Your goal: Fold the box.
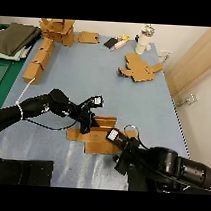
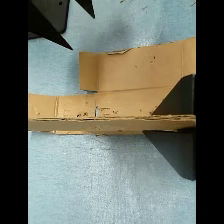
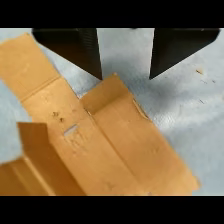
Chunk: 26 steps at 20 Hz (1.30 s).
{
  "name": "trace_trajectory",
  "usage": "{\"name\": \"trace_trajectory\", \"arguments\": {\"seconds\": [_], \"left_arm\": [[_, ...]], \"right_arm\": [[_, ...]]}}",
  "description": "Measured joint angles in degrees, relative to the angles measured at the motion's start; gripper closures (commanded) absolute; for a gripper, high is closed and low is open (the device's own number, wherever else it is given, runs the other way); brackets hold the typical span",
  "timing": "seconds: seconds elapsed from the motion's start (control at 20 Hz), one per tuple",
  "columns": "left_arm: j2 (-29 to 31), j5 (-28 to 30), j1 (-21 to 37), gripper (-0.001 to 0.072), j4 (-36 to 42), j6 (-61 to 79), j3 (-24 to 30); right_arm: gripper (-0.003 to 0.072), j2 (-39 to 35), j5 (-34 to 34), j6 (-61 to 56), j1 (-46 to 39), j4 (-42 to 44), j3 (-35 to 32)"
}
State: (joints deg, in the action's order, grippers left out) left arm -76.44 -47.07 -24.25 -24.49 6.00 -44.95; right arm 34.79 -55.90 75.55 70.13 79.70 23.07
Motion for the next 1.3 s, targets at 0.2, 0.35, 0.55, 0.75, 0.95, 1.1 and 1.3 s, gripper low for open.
{"name": "trace_trajectory", "arguments": {"seconds": [0.2,0.35,0.55,0.75,0.95,1.1,1.3], "left_arm": [[0.00,0.00,0.00,0.0698,0.02,0.00,0.00],[0.00,-0.02,0.00,0.0698,0.02,0.00,0.00],[0.00,0.00,0.00,0.0698,0.04,-0.02,0.00],[0.00,0.02,0.00,0.0698,0.04,-0.02,0.00],[0.00,0.00,0.00,0.0698,0.02,-0.02,0.00],[0.00,0.02,0.00,0.0698,0.04,-0.02,0.00],[0.00,-0.02,0.00,0.0698,0.02,-0.02,0.00]], "right_arm": [[0.0238,5.03,3.63,1.01,5.09,-6.49,-1.86],[0.0238,8.79,6.03,1.42,6.32,-9.84,-2.29],[0.0241,11.47,8.83,1.57,6.86,-13.81,-2.43],[0.0242,12.24,10.08,1.16,7.02,-17.57,-1.57],[0.0242,12.48,10.23,-0.98,7.02,-20.90,-0.44],[0.0242,12.59,10.23,-3.74,7.02,-23.41,-0.02],[0.0225,12.63,10.27,-5.18,7.02,-24.96,0.11]]}}
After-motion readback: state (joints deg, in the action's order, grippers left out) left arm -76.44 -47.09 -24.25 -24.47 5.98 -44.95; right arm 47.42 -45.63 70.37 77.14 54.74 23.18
